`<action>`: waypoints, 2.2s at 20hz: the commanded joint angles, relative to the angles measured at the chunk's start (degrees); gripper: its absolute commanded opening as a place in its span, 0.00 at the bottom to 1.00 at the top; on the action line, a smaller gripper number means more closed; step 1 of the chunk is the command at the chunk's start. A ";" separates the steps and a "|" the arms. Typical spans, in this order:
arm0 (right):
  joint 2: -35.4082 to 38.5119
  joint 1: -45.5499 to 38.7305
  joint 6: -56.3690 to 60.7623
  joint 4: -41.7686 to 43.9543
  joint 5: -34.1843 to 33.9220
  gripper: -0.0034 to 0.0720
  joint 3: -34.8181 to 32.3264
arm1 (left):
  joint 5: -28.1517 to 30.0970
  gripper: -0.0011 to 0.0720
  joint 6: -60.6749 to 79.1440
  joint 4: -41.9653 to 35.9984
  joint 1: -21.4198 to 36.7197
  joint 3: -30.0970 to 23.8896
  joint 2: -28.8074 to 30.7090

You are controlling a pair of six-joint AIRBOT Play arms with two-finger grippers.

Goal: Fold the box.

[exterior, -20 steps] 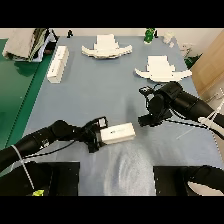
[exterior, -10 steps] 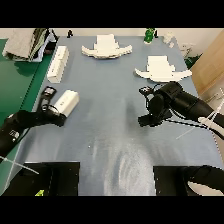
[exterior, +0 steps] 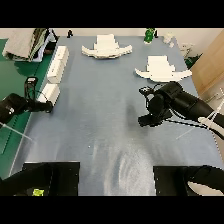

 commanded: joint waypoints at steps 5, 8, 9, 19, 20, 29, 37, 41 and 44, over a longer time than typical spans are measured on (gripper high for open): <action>-0.02 0.00 0.02 0.02 0.02 0.05 0.07 | 1.62 0.71 0.39 -6.38 -0.33 19.47 -20.09; -0.02 0.00 0.02 0.02 0.04 0.05 0.07 | 1.73 0.71 -0.07 -7.63 -0.61 25.40 -26.10; -0.02 0.00 0.02 0.02 0.02 0.05 0.07 | 1.79 0.71 -0.04 -7.85 -0.63 27.19 -27.69; -0.02 0.00 0.02 0.02 0.02 0.05 0.07 | 6.73 0.71 0.15 -7.72 -1.84 31.26 -30.73; -0.02 0.00 0.02 0.02 0.02 0.05 0.07 | 6.67 0.71 0.17 -7.72 -1.84 31.26 -30.73; -0.02 0.00 0.02 0.02 0.02 0.05 0.07 | 5.60 0.71 0.13 -7.74 -1.86 31.23 -30.75; -0.02 0.00 0.02 0.02 0.02 0.05 0.07 | 3.48 0.71 0.15 -7.69 -1.86 31.26 -33.14; -0.02 0.00 0.04 0.02 0.02 0.05 0.07 | 3.10 0.97 0.17 -7.30 -1.81 31.34 -32.92; -0.02 0.00 0.02 0.02 0.02 0.05 0.07 | 1.86 0.97 0.15 -7.19 -1.53 31.36 -31.06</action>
